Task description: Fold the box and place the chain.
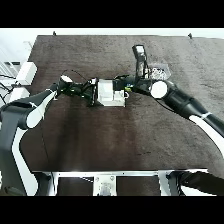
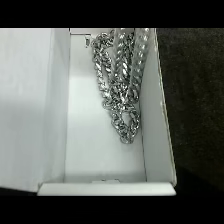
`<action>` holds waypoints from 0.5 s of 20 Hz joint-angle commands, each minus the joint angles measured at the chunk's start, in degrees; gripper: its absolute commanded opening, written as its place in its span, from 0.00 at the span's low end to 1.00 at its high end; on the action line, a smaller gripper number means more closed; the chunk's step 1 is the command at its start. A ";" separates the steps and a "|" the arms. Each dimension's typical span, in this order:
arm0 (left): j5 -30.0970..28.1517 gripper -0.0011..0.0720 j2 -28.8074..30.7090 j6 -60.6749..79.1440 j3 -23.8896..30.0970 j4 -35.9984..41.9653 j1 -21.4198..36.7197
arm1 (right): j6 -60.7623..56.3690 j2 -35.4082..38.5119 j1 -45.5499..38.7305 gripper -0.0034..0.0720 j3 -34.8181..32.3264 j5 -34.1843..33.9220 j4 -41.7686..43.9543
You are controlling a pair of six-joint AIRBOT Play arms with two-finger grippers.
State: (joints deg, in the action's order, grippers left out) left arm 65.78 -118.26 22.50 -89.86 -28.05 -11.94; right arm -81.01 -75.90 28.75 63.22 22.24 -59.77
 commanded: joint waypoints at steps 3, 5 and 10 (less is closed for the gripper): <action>-0.22 0.87 -0.02 0.02 0.00 0.00 0.02 | 0.00 -8.79 0.92 0.05 -0.13 -2.67 4.98; -0.24 0.87 -0.02 0.02 0.00 0.00 0.02 | 0.02 -11.08 1.79 0.05 -0.13 -3.39 5.73; -0.26 0.87 -0.02 0.02 0.00 -0.02 0.04 | 0.02 -11.85 2.08 0.49 -0.09 -3.34 6.80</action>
State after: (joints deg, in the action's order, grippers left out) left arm 65.58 -118.26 22.52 -89.86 -28.05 -11.94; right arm -81.01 -87.13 30.65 63.11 19.11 -53.98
